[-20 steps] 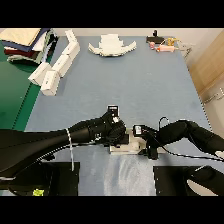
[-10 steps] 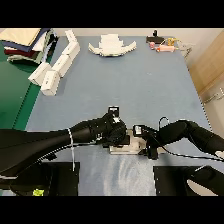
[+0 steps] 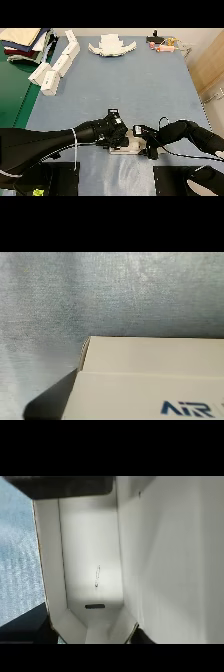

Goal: Fold the box.

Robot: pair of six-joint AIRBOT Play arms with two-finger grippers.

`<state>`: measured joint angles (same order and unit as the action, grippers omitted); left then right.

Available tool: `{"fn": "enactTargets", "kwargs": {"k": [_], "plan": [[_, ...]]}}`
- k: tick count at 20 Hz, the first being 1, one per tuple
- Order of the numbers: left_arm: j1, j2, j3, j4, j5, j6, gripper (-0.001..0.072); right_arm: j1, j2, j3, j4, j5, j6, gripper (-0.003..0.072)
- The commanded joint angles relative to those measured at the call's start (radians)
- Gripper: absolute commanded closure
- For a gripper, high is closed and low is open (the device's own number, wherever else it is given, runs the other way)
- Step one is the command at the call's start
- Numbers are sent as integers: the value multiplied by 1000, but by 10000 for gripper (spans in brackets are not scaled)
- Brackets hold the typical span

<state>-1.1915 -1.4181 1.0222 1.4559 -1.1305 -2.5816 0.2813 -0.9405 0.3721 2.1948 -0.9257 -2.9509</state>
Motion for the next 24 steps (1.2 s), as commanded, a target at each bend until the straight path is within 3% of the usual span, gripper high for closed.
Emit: {"fn": "enactTargets", "kwargs": {"k": [1, 2, 3, 10, 11, 12, 13, 18, 20, 21, 22, 24], "plan": [[0, -10, 0, 7, -5, 0, 618, 0, 1, 0, 0, 0, 0, 205], [0, -9, 0, 8, -5, -1, 683, 0, 1, 1, 0, 0, 0, 205], [0, -10, 0, 8, -4, -12, 695, 0, 1, 1, 0, 0, 0, 205], [0, -9, 0, -6, -3, -29, 692, 0, 1, 1, 0, 0, 0, 205], [0, -7, 0, -6, -3, -29, 581, 0, 1, 1, 0, 0, 0, 205], [0, -5, 0, -5, -3, -32, 283, 0, 1, 1, 0, 0, 0, 205], [1, -5, 0, -5, -6, -40, 206, 0, 1, 0, 0, 0, 0, 204], [1, -5, 0, -4, -6, -53, 207, 0, 1, 0, 0, 0, 0, 205], [1, -5, -1, -4, -6, -53, 363, 0, 1, 0, 0, 0, 0, 205], [1, -5, -1, -5, -5, -53, 498, 0, 1, 0, 0, 0, 0, 205], [1, -5, -1, -4, -3, -52, 687, 0, 1, 0, 0, 0, 0, 205], [0, -5, -1, -4, -4, -52, 695, 0, 1, 0, 0, 0, 0, 205]]}}
